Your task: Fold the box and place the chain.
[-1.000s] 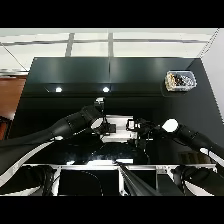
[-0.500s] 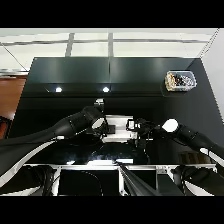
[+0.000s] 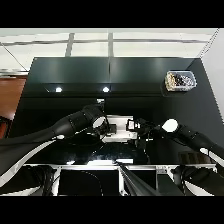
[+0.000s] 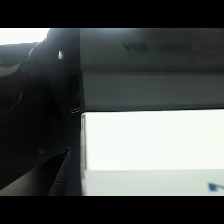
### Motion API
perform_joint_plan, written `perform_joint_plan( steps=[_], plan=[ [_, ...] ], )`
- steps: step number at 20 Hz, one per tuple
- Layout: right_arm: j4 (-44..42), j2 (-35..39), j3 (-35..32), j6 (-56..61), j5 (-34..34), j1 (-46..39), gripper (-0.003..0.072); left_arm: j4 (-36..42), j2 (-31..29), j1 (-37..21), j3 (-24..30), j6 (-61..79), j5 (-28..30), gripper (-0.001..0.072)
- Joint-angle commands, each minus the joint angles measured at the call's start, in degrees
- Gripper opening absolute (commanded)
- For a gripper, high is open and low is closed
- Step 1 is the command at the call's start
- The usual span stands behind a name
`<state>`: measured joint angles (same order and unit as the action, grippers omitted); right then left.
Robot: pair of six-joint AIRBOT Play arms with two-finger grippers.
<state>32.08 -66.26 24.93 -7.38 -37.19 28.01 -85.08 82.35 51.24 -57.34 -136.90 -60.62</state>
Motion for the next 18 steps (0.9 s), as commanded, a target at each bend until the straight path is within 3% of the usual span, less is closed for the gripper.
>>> perform_joint_plan(
  steps=[1, 3, 5, 8, 10, 11, 12, 18],
  plan=[
    [-0.09, -0.02, -0.02, 0.11, 0.02, 0.02, 0.0247, -0.39, 0.04, -0.02, -0.2, -0.07, -0.02, 0.0431],
    [-0.09, -0.02, -0.02, 0.11, 0.02, 0.02, 0.0247, -0.35, 0.22, -0.02, -0.2, -0.11, -0.17, 0.0426],
    [-0.09, -0.02, -0.02, 0.11, 0.02, 0.02, 0.0247, 0.11, 1.07, -0.02, -0.2, -1.57, -1.57, 0.036],
    [-0.09, -0.02, -0.02, 0.11, 0.02, 0.02, 0.0247, 0.17, 1.88, 0.39, -0.2, -1.57, -1.36, 0.0347],
    [-0.09, -0.02, -0.02, 0.11, 0.02, 0.02, 0.0247, 0.07, 1.9, 0.44, -0.2, -1.55, -1.31, 0.0241],
    [-0.09, -0.02, -0.02, 0.11, 0.02, 0.02, 0.0247, 0.09, 1.9, 0.44, -0.2, -1.53, -1.22, 0.0109],
    [-0.09, -0.02, -0.02, 0.11, 0.02, 0.02, 0.0247, 0.09, 1.9, 0.44, -0.2, -1.53, -1.16, 0.0028],
    [-0.11, 0.0, -0.02, 0.13, -0.02, 0.02, 0.0272, 0.07, 1.9, 0.44, -0.2, -1.11, -1.14, 0.0028]
  ],
)
